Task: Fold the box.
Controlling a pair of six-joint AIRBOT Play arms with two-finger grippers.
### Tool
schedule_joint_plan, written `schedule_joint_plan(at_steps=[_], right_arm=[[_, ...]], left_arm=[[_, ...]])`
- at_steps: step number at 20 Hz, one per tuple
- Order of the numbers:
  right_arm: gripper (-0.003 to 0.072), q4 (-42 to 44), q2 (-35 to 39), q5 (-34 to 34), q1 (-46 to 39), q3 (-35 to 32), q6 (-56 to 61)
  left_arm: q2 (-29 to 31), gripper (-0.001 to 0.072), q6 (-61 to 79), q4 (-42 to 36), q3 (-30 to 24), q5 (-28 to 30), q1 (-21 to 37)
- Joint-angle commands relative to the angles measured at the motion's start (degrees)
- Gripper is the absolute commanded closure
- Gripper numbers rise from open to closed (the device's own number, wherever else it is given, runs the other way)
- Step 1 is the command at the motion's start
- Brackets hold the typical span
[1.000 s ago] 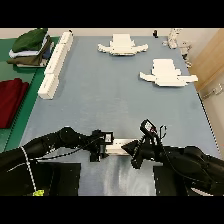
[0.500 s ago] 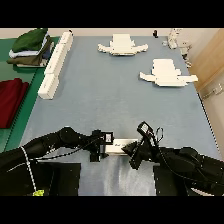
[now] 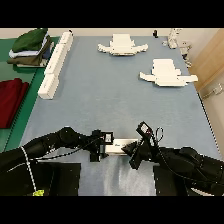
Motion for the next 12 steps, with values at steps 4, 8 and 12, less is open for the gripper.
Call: schedule_joint_plan(at_steps=[4,8,12], right_arm=[[0.0685,-2.27,3.93,0.22,-0.02,-0.02,-0.02],[0.0677,-7.21,7.54,2.05,-0.02,-0.02,-0.02],[0.0677,-13.62,8.44,2.69,-0.28,1.42,0.0]], left_arm=[[0.0,0.0287,0.0,-0.02,0.0,-0.02,0.07],[0.0,0.0287,-0.02,-0.02,0.0,-0.02,0.07],[0.0,0.0287,0.0,-0.02,0.0,-0.02,0.07]])
